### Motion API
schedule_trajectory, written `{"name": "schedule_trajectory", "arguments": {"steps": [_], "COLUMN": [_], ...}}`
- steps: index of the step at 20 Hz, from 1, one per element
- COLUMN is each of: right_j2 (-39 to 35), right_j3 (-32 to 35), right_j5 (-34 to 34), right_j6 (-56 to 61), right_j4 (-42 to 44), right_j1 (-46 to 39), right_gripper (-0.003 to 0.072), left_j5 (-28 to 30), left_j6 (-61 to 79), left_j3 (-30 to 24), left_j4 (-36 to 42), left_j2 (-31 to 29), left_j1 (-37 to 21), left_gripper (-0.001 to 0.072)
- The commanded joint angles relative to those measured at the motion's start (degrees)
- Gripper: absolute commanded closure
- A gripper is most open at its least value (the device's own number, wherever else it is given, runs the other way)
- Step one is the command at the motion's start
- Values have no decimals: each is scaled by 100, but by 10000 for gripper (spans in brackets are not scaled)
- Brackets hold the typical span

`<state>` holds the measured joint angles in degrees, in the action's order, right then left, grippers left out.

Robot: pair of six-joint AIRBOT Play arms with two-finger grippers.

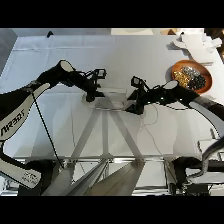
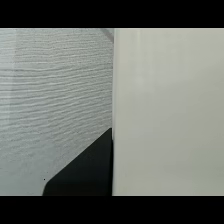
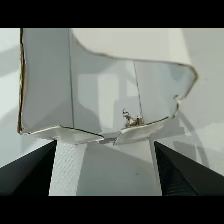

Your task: Fold the box and place the chain.

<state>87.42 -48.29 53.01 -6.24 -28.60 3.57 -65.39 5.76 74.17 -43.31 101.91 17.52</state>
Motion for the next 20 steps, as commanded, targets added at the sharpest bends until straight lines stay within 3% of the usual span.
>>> {"name": "schedule_trajectory", "arguments": {"steps": [1,3,7,12,17,20], "right_j2": [-33,-33,-33,-83,-645,-769], "right_j3": [4,4,26,457,905,922], "right_j5": [-48,-52,96,52,-1016,-1187], "right_j6": [129,129,131,-415,-695,-693], "right_j4": [109,155,-599,-452,46,42], "right_j1": [-2,0,0,4,-2,-2], "right_gripper": [-4,-4,-4,-4,-4,-4], "left_j5": [2,2,2,2,2,2], "left_j6": [0,0,0,0,0,0], "left_j3": [0,0,0,0,0,0], "left_j4": [-2,-2,-2,-2,-2,-2], "left_j2": [4,4,4,4,4,4], "left_j1": [4,2,2,2,2,2], "left_gripper": [698,698,698,698,698,698]}}
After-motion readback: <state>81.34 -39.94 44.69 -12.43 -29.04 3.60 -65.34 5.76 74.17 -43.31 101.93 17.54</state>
